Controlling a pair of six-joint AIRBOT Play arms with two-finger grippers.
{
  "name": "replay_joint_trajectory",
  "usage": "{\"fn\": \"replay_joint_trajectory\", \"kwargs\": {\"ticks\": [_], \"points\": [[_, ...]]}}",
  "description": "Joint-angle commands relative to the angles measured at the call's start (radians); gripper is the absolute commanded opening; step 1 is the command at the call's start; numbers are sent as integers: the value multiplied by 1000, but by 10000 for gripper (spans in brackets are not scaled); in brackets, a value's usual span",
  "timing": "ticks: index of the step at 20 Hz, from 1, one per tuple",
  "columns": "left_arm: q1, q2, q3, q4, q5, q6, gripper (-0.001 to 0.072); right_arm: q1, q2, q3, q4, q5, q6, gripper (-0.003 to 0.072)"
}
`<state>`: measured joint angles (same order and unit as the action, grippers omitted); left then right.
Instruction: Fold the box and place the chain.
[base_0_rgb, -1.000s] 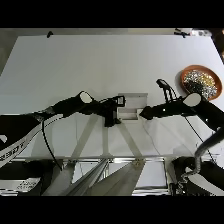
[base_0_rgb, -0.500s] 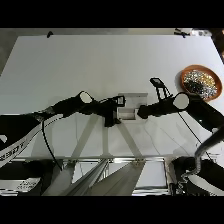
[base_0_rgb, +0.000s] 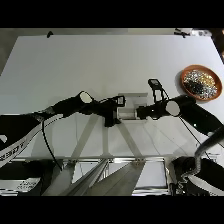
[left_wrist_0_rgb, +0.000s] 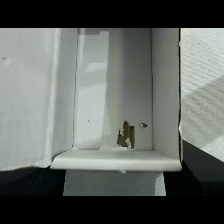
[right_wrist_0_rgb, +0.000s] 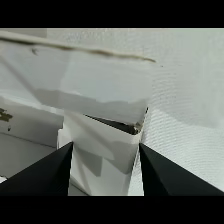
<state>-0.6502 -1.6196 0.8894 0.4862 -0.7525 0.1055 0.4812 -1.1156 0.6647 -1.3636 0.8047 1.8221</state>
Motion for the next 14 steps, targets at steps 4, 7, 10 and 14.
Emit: {"fn": "replay_joint_trajectory", "kwargs": {"ticks": [4, 7, 10, 14], "points": [[0, 0, 0, 0, 0, 1, 272, 37, -45, 3, -73, -8, 146, 309], [0, 0, 0, 0, 0, 1, 272, 37, -75, 11, -74, 39, 138, 214], [0, 0, 0, 0, 0, 1, 272, 37, -74, 28, -80, 40, 129, 219], [0, 0, 0, 0, 0, 1, 272, 37, -77, 94, -77, 72, 6, 500]]}}
